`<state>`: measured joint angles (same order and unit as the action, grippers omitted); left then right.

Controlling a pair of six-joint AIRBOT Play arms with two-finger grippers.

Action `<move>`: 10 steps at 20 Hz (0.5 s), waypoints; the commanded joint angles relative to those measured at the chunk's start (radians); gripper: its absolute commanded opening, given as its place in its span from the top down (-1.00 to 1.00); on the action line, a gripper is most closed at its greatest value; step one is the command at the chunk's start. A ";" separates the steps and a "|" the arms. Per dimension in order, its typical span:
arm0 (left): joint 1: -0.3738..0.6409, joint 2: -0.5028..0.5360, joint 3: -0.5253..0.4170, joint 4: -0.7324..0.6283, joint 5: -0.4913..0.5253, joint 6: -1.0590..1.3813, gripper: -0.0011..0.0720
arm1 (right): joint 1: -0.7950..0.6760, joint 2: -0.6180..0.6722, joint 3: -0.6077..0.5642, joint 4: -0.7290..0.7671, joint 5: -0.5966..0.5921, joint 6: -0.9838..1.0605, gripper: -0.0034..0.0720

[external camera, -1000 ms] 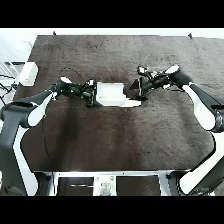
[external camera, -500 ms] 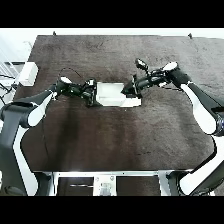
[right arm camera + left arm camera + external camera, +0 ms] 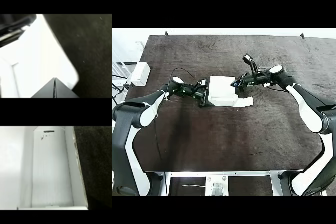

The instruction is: Fold the box and place the chain.

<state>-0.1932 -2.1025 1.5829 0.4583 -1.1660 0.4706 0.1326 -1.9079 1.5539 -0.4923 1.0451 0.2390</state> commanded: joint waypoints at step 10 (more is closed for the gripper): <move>0.000 0.000 0.000 0.000 0.004 0.002 0.00 | 0.003 -0.063 0.002 -0.015 -0.049 0.021 0.88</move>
<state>-0.1932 -2.1029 1.5829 0.4564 -1.1614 0.4706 0.1356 -1.9713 1.5543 -0.5026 0.9981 0.2771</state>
